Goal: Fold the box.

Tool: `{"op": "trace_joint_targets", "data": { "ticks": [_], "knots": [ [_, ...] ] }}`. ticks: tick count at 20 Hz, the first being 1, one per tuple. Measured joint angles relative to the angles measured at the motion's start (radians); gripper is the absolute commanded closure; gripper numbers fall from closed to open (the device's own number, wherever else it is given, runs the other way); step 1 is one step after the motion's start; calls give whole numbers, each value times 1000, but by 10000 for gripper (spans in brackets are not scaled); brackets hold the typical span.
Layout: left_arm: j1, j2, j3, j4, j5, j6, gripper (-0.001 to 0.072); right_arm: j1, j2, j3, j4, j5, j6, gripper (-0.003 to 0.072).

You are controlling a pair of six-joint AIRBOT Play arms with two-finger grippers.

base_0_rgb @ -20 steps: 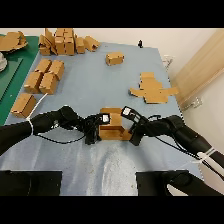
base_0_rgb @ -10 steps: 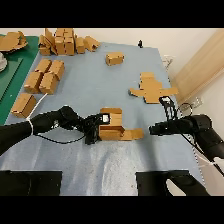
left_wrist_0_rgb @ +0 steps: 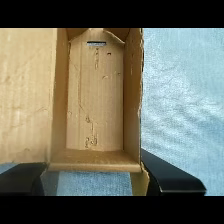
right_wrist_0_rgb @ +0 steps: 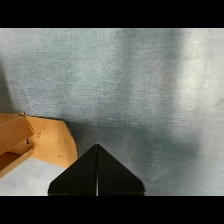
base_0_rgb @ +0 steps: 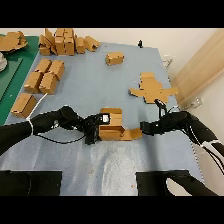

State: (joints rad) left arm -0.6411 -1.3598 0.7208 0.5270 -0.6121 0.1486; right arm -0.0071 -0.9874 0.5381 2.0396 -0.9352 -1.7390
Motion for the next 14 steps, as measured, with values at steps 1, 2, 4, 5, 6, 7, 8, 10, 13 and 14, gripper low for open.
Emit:
{"op": "trace_joint_targets", "data": {
  "ticks": [1,2,4,5,6,7,8,10,13,14],
  "knots": [
    [0,0,0,0,0,0,273,0,-11,-2,14,4,-6,684],
    [0,0,0,0,0,0,273,-1,-20,-6,23,5,-7,684],
    [-1,0,0,0,0,0,273,-3,-35,-20,47,11,-14,685],
    [-1,0,0,0,0,0,273,-3,-41,-29,66,11,-21,685],
    [-1,0,0,0,0,0,273,-3,-45,-41,89,12,-30,685],
    [-1,0,0,0,0,0,273,-3,-47,-51,107,12,-37,685],
    [-1,0,0,0,0,0,273,1,-49,-61,123,15,-43,685],
    [-1,0,0,0,0,0,273,17,-51,-75,165,16,-62,685],
    [-1,0,0,1,0,0,273,58,-51,-82,243,19,-98,685],
    [-1,0,0,1,0,0,273,76,-49,-82,269,20,-106,685]
  ]
}}
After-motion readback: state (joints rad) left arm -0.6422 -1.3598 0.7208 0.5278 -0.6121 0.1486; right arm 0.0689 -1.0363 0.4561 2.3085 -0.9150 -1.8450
